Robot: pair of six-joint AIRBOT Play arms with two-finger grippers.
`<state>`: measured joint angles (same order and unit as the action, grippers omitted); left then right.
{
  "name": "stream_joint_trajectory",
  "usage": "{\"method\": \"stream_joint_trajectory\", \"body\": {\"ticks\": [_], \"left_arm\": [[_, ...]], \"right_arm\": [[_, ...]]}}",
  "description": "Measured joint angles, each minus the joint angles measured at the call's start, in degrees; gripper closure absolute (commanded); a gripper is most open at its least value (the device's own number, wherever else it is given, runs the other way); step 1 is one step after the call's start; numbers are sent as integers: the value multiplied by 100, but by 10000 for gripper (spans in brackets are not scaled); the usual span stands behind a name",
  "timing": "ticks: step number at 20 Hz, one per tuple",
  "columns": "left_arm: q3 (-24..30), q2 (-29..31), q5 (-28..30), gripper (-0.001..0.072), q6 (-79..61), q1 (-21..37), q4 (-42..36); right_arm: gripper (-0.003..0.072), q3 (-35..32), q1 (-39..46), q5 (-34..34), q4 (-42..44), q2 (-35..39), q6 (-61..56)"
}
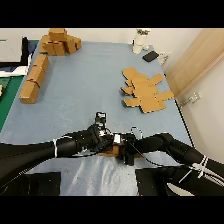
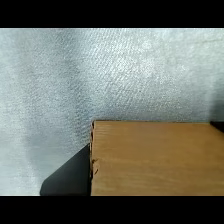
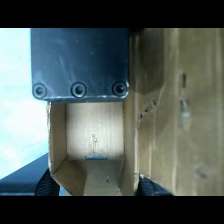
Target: Fold the box.
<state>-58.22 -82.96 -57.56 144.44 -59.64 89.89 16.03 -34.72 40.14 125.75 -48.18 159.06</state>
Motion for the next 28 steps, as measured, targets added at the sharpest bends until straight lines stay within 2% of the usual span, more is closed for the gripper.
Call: {"method": "stream_joint_trajectory", "body": {"ticks": [2, 3, 4, 5, 7, 8, 9, 15, 20, 28], "left_arm": [[-7, -11, 4, 690, 7, 0, -33], [-7, -13, 7, 664, 15, 0, -52], [-7, -13, 20, 314, 17, 0, -79], [-11, -17, 42, 78, 17, 0, -140], [-31, -2, -175, 79, 22, 2, -188], [-46, 11, -131, 79, 4, 2, -271], [-79, 50, 201, 79, -20, 4, -557], [-118, 525, -415, 79, -190, 181, -540], [-101, 693, -798, 78, -612, 354, -516], [35, 922, -1075, 78, -2586, 1272, -1445]], "right_arm": [[193, 0, 0, 0, 0, 0, 0], [193, 0, 0, 0, 0, 0, 0], [194, 0, 0, 0, 0, 0, 0], [193, 0, 0, 0, 0, 0, 0], [194, 0, 0, 11, -4, 7, 0], [193, -2, 2, 20, -22, 7, 0], [193, 0, 0, 4, -7, -4, 0], [194, -2, 0, 0, 11, -9, -9], [193, -2, 0, 0, 4, -9, -4], [194, -2, 0, 0, 2, -7, -2]]}}
